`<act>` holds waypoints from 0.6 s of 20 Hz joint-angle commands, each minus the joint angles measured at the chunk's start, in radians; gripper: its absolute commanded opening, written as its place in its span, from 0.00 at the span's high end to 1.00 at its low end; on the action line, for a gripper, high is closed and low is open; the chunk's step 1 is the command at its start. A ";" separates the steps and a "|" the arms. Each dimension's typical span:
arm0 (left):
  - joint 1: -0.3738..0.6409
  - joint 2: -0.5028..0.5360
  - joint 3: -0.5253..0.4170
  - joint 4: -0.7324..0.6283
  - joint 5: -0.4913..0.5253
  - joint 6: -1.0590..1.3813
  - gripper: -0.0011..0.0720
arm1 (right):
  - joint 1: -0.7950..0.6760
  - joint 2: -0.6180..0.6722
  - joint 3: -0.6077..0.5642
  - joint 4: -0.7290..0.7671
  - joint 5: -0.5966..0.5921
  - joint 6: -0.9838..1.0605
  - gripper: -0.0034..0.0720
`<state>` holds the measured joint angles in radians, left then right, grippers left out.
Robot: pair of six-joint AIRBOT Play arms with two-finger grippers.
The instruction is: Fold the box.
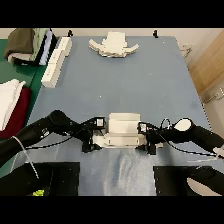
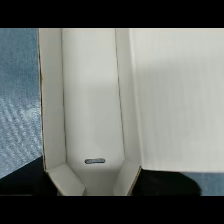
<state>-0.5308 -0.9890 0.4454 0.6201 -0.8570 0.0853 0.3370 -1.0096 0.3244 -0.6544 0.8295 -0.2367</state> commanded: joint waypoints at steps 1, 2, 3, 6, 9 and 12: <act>-0.029 -0.048 -0.002 -0.048 0.066 0.035 0.03 | -0.001 0.001 0.000 0.000 0.000 0.000 0.28; -0.036 -0.060 -0.002 -0.059 0.085 0.036 0.03 | -0.001 0.001 0.001 0.000 0.000 0.000 0.28; -0.043 -0.068 -0.001 -0.064 0.104 0.039 0.04 | -0.001 0.001 0.001 0.000 0.000 0.000 0.28; -0.063 -0.082 0.013 -0.069 0.140 0.040 0.27 | -0.001 0.001 0.000 0.000 0.000 0.000 0.28; -0.074 -0.095 0.019 -0.079 0.149 0.054 0.27 | -0.001 0.001 0.000 0.000 0.000 0.000 0.28; -0.085 -0.098 0.019 -0.081 0.145 0.054 0.44 | -0.001 0.001 0.000 0.000 0.000 0.000 0.28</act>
<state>-0.6052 -1.0801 0.4618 0.5476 -0.7231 0.1326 0.3370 -1.0096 0.3248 -0.6544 0.8295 -0.2363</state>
